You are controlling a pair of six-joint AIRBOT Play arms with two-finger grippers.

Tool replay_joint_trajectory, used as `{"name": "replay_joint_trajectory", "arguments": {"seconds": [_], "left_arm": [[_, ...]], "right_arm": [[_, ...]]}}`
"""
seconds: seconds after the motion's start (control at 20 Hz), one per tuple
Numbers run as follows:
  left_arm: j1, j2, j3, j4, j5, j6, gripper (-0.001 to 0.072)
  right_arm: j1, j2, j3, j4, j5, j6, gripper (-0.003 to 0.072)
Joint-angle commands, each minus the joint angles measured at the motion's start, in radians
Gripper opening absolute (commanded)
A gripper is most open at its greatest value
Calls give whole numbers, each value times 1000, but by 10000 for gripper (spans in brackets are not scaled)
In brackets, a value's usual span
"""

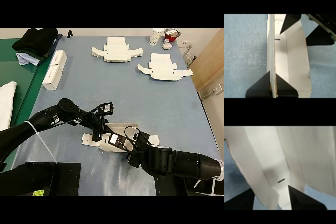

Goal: Fold the box.

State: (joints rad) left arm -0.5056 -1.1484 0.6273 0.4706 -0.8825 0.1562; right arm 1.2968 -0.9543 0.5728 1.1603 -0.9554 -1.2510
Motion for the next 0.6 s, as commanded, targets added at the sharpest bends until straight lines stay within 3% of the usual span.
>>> {"name": "replay_joint_trajectory", "arguments": {"seconds": [0.0,0.05,0.15,0.3,0.4,0.55], "left_arm": [[0,0,0,0,0,0,14],[0,0,0,0,0,0,14],[0,0,0,0,0,0,14],[0,0,0,0,0,0,14],[0,0,0,0,0,0,14],[0,0,0,0,0,0,14]], "right_arm": [[0,57,3,-51,-40,116,606],[0,70,3,-69,-55,127,607],[-1,84,3,-89,-83,134,720],[-40,89,-1,-71,-80,127,720],[-130,93,-1,5,-28,-4,720],[-315,102,-8,242,71,-360,720]]}}
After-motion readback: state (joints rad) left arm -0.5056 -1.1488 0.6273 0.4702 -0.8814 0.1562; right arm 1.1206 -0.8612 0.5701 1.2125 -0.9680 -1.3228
